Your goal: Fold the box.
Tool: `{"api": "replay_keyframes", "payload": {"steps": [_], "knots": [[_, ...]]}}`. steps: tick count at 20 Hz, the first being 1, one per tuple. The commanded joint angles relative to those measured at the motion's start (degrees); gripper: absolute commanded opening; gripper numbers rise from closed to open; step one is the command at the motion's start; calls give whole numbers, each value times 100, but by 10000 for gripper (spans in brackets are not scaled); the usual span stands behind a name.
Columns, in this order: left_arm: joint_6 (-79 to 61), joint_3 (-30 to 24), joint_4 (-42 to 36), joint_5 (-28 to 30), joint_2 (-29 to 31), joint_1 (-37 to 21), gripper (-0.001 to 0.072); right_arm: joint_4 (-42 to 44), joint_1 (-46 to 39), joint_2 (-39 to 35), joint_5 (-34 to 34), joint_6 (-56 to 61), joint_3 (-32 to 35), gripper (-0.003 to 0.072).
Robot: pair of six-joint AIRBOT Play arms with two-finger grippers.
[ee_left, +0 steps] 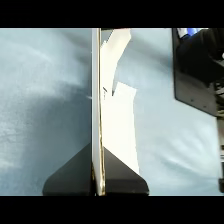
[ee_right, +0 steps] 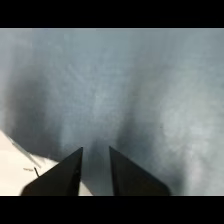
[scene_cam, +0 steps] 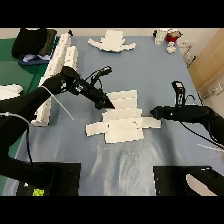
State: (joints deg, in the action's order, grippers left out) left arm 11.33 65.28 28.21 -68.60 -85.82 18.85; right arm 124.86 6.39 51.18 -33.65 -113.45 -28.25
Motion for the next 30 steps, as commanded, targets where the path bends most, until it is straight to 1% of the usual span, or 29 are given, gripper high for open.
{"api": "replay_keyframes", "payload": {"steps": [1, 2, 4, 7, 9, 10, 12, 14, 17, 18, 19, 20, 23, 25, 26, 27, 28, 30], "knots": [[-699, -612, -17, 671, 586, 210, 9, -157, -7, -7, 280, 219, -249, 389], [-844, -850, -42, 855, 765, 317, 8, -157, -7, -7, 282, 310, -293, 389], [-1228, -1370, -175, 1480, 1193, 605, 8, -157, -4, -7, 299, 439, -321, 389], [-1770, -2212, -476, 2771, 1978, 1165, 8, -155, -2, -7, 295, 542, -321, 389], [-2065, -2667, -529, 3193, 2382, 1510, 9, -155, -2, -4, 297, 586, -321, 389], [-2166, -2841, -531, 3289, 2500, 1657, 9, -153, -2, -4, 297, 612, -321, 389], [-2253, -3080, -531, 3504, 2557, 1921, 10, -142, 0, -4, 293, 643, -321, 389], [-2256, -3209, -529, 3842, 2500, 2120, 13, -140, 0, -4, 284, 726, -321, 389], [-2251, -3204, -525, 4107, 2435, 2114, 13, -144, 0, -4, 225, 807, -321, 389], [-2223, -3161, -501, 4065, 2435, 2057, 13, -144, 0, -4, 203, 807, -321, 389], [-2155, -3086, -501, 3906, 2435, 1939, 13, -138, 0, -4, 181, 809, -321, 389], [-1987, -2975, -492, 3589, 2435, 1764, 12, -142, 0, -4, 144, 846, -321, 389], [-1589, -2562, -269, 2369, 2291, 1043, 13, -138, 0, -4, 107, 861, -321, 389], [-1523, -2212, -227, 1388, 1963, 647, 12, -140, 0, -4, 109, 870, -321, 388], [-1513, -2024, -227, 922, 1742, 544, 12, -138, 0, -4, 109, 870, -321, 388], [-1510, -1867, -227, 590, 1543, 483, 12, -140, 0, -4, 109, 898, -321, 389], [-1508, -1731, -227, 396, 1368, 461, 13, -140, 0, -4, 109, 907, -321, 388], [-1397, -1558, -229, 345, 1067, 463, 13, -138, 0, -4, 107, 909, -321, 388]]}}
